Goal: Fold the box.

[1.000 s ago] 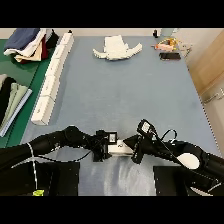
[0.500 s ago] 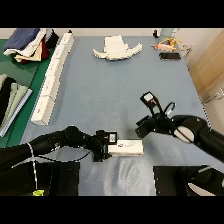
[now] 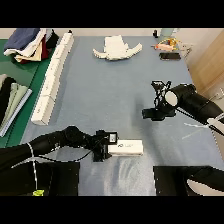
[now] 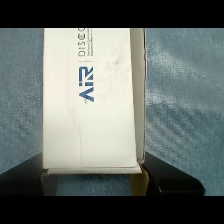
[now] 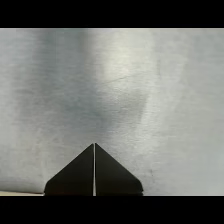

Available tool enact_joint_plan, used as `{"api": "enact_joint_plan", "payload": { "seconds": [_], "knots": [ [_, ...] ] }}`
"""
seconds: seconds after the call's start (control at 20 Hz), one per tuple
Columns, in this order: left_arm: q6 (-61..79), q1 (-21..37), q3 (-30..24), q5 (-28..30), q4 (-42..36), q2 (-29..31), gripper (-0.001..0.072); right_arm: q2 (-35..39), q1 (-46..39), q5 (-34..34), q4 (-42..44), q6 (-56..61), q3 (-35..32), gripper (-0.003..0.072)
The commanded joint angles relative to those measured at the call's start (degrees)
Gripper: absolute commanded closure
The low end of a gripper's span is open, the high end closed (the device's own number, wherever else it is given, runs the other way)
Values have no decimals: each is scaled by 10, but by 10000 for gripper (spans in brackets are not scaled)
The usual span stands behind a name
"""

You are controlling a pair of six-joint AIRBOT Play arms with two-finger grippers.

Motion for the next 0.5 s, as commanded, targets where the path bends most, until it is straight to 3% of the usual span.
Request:
{"api": "enact_joint_plan", "payload": {
  "seconds": [0.0,0.25,0.35,0.45],
  "knots": [
    [-2,0,8,6,-7,0,212,-17,-5,20,-1,51,15,679],
    [-156,5,22,108,21,22,212,-17,-5,20,-2,51,15,679],
    [-251,39,22,134,49,42,212,-17,-5,20,-2,51,15,679],
    [-344,112,27,133,89,56,212,-17,-5,20,-2,51,15,679]
  ]
}}
